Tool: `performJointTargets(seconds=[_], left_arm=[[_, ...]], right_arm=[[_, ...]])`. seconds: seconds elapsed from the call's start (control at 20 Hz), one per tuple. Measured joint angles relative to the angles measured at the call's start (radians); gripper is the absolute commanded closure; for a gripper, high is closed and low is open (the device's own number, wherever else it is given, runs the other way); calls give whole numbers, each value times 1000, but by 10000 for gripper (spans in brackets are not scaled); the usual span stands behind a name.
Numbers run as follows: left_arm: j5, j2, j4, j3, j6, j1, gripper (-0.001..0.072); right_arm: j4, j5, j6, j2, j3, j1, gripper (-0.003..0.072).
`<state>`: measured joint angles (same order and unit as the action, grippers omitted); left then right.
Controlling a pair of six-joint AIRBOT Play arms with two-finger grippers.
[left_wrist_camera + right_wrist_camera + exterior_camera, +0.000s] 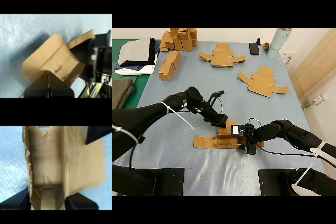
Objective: Fold the box.
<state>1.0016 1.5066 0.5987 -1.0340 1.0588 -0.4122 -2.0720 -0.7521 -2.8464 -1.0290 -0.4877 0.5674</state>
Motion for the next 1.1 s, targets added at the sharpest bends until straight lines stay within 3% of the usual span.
performJointTargets(seconds=[0.5, 0.85, 0.95, 1.0, 1.1], left_arm=[[57, -506, 63, 218, -150, -2, 694], [59, -601, 231, 311, -412, -53, 684], [12, -601, 235, 363, -573, -23, 94], [-26, -600, 224, 391, -645, -9, 41], [-123, -595, 156, 441, -785, 13, 41]], right_arm=[[0, -1, 0, 0, 0, 0, 156], [0, -1, 0, 0, 0, 0, 156], [0, -1, 0, 0, 0, 0, 156], [0, -1, 0, 0, 0, 0, 156], [0, -1, 0, 0, 0, 0, 156]])
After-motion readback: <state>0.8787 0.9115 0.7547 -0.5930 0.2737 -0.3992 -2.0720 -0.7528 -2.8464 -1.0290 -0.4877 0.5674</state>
